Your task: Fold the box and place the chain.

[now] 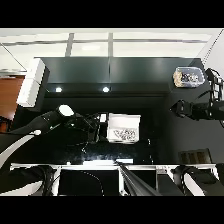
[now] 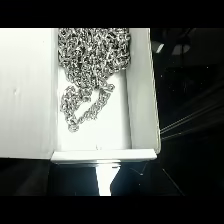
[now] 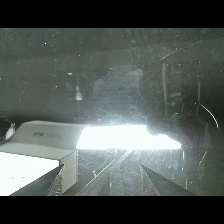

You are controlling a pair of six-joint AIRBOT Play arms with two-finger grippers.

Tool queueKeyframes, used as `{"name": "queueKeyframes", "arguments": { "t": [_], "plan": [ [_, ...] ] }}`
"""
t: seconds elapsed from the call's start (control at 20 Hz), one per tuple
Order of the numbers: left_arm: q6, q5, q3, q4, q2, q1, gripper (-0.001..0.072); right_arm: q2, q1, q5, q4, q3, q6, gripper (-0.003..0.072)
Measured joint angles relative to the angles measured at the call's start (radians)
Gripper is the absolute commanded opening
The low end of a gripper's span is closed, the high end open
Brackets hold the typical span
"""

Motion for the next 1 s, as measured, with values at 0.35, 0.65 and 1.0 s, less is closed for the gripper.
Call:
{"name": "queueKeyframes", "arguments": {
  "t": [0.35,0.65,1.0],
  "plan": [
    [-0.032,0.032,0.001,0.008,0.000,-0.015,0.0468,-0.064,0.106,-0.120,0.018,0.001,-0.043,0.0708],
    [-0.037,0.041,0.001,0.010,0.000,-0.016,0.0468,-0.273,0.208,-0.271,0.268,0.001,-0.319,0.0707],
    [-0.039,0.043,0.001,0.011,0.000,-0.016,0.0468,-0.354,0.248,-0.125,0.423,0.030,-0.755,0.0707]
  ]
}}
